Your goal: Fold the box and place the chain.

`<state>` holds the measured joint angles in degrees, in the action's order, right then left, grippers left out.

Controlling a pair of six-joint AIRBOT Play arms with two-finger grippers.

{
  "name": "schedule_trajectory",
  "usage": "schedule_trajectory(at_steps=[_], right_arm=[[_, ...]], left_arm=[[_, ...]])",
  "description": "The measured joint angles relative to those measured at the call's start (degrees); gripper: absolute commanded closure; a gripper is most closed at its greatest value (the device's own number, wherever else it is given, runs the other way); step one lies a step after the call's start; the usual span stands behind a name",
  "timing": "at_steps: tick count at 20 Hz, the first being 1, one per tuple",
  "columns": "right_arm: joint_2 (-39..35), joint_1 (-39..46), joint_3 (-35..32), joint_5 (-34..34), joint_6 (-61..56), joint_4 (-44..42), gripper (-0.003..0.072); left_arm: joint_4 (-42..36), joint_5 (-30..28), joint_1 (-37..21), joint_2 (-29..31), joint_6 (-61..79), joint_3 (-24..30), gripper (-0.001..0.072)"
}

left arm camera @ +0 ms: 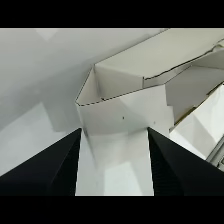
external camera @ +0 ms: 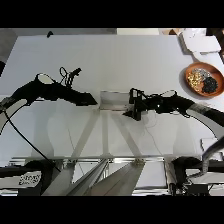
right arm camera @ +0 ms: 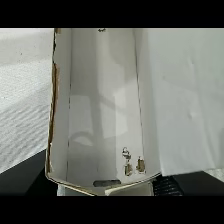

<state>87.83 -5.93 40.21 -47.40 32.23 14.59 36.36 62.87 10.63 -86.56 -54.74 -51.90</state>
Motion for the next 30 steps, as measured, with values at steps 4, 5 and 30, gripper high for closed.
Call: schedule_trajectory(at_steps=[4, 5, 30], right_arm=[[0.0, 0.0, 0.0, 0.0, 0.0, 0.0, 0.0171], [0.0, 0.0, 0.0, 0.0, 0.0, 0.0, 0.0171], [0.0, 0.0, 0.0, 0.0, 0.0, -0.1, 0.0171]], left_arm=[[-2.3, 0.4, 1.0, -0.9, 1.2, 0.0, 0.0256], [-3.3, 0.7, 1.1, -1.0, 1.7, 0.0, 0.0256], [0.0, -8.5, 6.4, -1.2, 4.6, 0.0, 0.0367]])
